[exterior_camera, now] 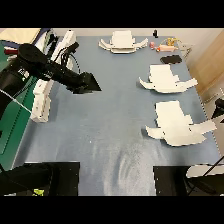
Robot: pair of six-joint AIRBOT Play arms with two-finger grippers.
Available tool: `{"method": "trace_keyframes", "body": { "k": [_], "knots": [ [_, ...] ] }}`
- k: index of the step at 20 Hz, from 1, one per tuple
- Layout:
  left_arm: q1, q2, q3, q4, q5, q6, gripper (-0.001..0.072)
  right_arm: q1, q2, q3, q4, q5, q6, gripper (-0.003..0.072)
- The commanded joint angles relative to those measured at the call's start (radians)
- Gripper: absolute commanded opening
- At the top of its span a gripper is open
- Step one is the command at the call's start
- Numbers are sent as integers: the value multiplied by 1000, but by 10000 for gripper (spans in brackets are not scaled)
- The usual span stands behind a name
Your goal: Fold the box.
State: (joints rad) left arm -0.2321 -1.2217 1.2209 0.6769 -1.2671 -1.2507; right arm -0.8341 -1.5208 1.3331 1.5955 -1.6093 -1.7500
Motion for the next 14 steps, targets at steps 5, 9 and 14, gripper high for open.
{"method": "trace_keyframes", "body": {
  "k": [5,9,14],
  "knots": [
    [1,0,0,-91,-46,-5,599,-39,-94,-2,77,-31,-117,442],
    [1,0,0,-91,-41,-3,599,-38,-94,-5,97,-43,-129,316],
    [1,0,0,-90,-23,6,599,-17,-94,-78,307,-124,-181,4]
  ]
}}
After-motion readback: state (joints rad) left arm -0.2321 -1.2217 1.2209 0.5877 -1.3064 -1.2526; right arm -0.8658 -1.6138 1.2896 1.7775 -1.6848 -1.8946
